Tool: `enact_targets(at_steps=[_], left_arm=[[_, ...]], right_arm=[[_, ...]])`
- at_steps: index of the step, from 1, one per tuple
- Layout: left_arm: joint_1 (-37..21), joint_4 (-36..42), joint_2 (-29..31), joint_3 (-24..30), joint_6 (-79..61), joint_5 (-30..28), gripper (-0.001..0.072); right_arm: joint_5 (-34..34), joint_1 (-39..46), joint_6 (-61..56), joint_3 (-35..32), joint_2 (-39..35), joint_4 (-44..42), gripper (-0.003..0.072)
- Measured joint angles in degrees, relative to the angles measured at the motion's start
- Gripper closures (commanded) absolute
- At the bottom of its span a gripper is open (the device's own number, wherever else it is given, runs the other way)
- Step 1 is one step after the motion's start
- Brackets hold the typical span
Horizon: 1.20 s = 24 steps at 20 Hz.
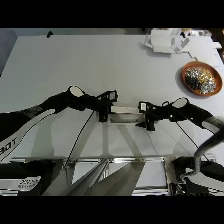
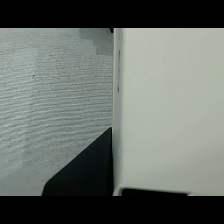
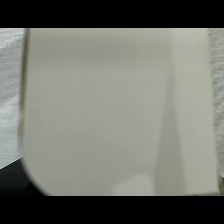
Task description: Fold the box and place the chain.
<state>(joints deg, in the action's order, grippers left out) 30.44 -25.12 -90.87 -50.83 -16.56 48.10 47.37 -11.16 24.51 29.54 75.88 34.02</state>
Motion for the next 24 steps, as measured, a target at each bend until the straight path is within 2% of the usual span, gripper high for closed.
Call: enact_targets(at_steps=[21, 22, 23, 24], left_arm=[[0.0, 0.0, 0.0, 0.0, 0.0, -0.1, 0.0689], [0.0, 0.0, 0.0, 0.0, 0.0, -0.1, 0.0569], [0.0, -1.0, 0.0, 0.1, 0.0, -0.4, 0.0308], [-0.1, -0.9, 0.4, 0.0, 0.1, -0.2, 0.0153]], right_arm=[[-0.4, 0.0, 0.0, 0.0, 0.1, 0.3, 0.0409], [-0.5, 0.0, 0.0, 0.0, 0.1, 0.3, 0.0409], [-0.7, -0.1, 0.0, 0.0, 0.2, 0.2, 0.0409], [-0.7, -0.1, 0.0, 0.0, 0.2, 0.2, 0.0409]])
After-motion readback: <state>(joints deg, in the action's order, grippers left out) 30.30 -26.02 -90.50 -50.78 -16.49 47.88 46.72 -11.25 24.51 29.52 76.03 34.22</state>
